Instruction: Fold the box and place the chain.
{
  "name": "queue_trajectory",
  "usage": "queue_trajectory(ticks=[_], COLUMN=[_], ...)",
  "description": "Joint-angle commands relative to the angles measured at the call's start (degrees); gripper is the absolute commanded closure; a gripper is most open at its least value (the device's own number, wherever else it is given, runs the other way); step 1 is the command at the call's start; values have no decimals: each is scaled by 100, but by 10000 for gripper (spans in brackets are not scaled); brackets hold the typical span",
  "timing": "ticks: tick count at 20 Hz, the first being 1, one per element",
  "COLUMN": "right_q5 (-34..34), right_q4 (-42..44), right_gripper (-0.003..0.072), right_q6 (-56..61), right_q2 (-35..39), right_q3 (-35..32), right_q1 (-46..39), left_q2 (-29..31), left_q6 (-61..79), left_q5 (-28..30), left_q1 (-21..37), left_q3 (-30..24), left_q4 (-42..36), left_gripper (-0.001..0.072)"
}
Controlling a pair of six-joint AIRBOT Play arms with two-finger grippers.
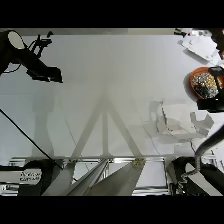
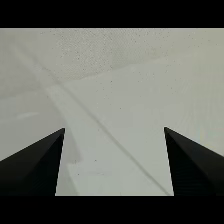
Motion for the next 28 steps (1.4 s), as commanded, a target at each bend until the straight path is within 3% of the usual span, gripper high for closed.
queue_trajectory(ticks=[1,2,4,5,8,14,20,24,28], right_q5=[-44,-140,-168,-245,-605,-562,-540,-361,-116], right_q4=[-817,-813,-789,-713,-197,240,232,791,1121], right_gripper=[671,611,210,154,144,153,156,155,156], right_q6=[-66,-66,-72,-122,-664,-1241,-1497,-1462,-1574], right_q2=[-168,-227,-470,-629,-1080,-1825,-1812,-1602,-1480], right_q3=[144,144,144,144,144,144,260,702,699], right_q1=[-308,-551,-1075,-1309,-1670,-1685,-1685,-1685,-1685], left_q2=[-4,-4,-4,-4,-4,-4,-4,-4,-4], left_q6=[0,0,0,0,0,0,0,0,0], left_q5=[-2,-2,-2,-2,-17,-20,-20,-17,-20], left_q1=[4,4,4,4,7,4,7,4,4], left_q3=[-2,-2,-2,-2,-2,-2,-2,-2,-2], left_q4=[2,2,2,2,2,2,2,2,2], left_gripper=[14,14,14,14,14,14,14,14,14])
